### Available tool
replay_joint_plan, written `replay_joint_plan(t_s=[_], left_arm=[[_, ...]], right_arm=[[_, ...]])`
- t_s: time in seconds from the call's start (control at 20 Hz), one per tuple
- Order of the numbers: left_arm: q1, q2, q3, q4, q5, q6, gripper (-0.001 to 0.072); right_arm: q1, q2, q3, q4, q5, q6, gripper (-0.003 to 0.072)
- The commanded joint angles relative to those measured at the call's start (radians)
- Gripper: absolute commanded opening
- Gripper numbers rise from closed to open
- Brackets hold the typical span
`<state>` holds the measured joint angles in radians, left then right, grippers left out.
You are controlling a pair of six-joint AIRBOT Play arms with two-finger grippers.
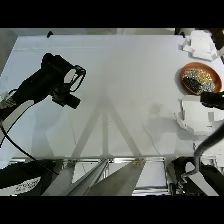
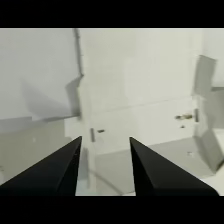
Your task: Fold the box and place the chain.
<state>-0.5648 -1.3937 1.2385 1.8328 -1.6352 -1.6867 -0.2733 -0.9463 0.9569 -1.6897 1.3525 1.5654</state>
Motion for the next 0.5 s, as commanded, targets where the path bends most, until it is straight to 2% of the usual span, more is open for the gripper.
replay_joint_plan(t_s=[0.0,0.1,0.3,0.45], left_arm=[[0.0,0.001,0.0,0.0,0.0,0.0,0.0011],[0.0,0.001,0.0,0.0,0.0,0.0,0.0011],[0.0,0.001,0.0,0.0,0.0,0.0,0.0011],[0.0,0.001,0.0,0.0,0.0,0.0,0.0011]], right_arm=[[-0.105,-0.132,0.072,-0.249,0.033,-0.094,0.0466],[-0.142,-0.217,0.072,-0.346,0.04,-0.113,0.0604],[-0.211,-0.373,0.072,-0.418,0.053,-0.134,0.0602],[-0.241,-0.442,0.072,-0.476,0.014,-0.134,0.0599]])
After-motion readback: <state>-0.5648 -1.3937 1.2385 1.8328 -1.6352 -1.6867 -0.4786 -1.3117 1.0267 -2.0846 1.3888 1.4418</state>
